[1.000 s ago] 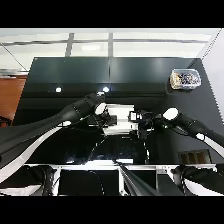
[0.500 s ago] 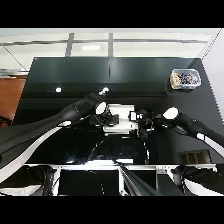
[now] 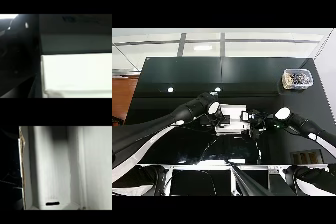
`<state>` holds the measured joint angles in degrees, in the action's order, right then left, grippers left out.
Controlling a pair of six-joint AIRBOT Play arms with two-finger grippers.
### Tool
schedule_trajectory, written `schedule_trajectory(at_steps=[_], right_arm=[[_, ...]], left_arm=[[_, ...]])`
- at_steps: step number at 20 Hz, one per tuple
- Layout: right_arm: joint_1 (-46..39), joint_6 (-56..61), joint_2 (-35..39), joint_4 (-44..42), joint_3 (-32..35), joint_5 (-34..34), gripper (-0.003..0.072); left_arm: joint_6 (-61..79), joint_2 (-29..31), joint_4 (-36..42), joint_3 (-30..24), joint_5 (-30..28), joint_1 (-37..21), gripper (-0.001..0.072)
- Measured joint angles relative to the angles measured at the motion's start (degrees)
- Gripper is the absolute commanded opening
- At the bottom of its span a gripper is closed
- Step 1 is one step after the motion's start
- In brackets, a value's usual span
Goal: Fold the box and place the chain.
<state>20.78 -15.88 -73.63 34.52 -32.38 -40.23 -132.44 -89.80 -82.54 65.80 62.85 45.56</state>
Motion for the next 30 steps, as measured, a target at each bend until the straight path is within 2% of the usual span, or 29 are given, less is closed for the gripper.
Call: schedule_trajectory(at_steps=[2, 4, 5, 6, 10, 11, 12, 13, 22, 30], right_arm=[[0.0, 0.0, 0.0, 0.0, 0.0, 0.0, 0.0201], [0.0, 0.0, 0.0, 0.0, 0.0, 0.0, 0.0201], [0.0, 0.0, 0.0, 0.0, 0.0, 0.0, 0.0201], [0.0, 0.0, 0.0, 0.0, 0.0, 0.0, 0.0201], [0.0, 0.2, 0.0, -0.1, 0.0, -0.1, 0.0204], [0.0, 0.2, 0.0, 0.0, 0.0, -0.3, 0.0383], [0.0, 0.6, 0.0, 0.1, 0.0, -0.5, 0.0597], [0.0, 1.6, 0.1, 0.2, 0.0, -0.5, 0.0704], [-1.4, 14.1, 8.6, 11.0, 0.0, -3.3, 0.0697], [-2.0, 14.6, 9.3, 10.3, 0.0, -4.6, 0.0697]], left_arm=[[-0.4, 0.0, -1.0, 0.0, 1.3, 0.0, 0.0348], [-0.5, 0.0, -1.6, 0.0, 1.4, 0.1, 0.0242], [-0.6, 0.0, -1.8, 0.0, 1.6, 0.1, 0.0177], [-0.6, 0.0, -1.9, 0.0, 1.6, 0.2, 0.0027], [0.3, 0.0, -2.0, 0.5, 0.7, 0.7, 0.0030], [0.5, -0.1, -2.1, 0.7, 0.6, 0.8, 0.0030], [0.6, -0.1, -2.2, 0.9, 0.5, 0.9, 0.0031], [1.2, -0.1, -2.2, 1.2, -0.5, 0.9, 0.0030], [3.3, -0.5, -2.1, 2.7, 0.6, 0.0, 0.0031], [3.5, -1.6, -2.5, 2.7, 0.9, 0.7, 0.0031]])
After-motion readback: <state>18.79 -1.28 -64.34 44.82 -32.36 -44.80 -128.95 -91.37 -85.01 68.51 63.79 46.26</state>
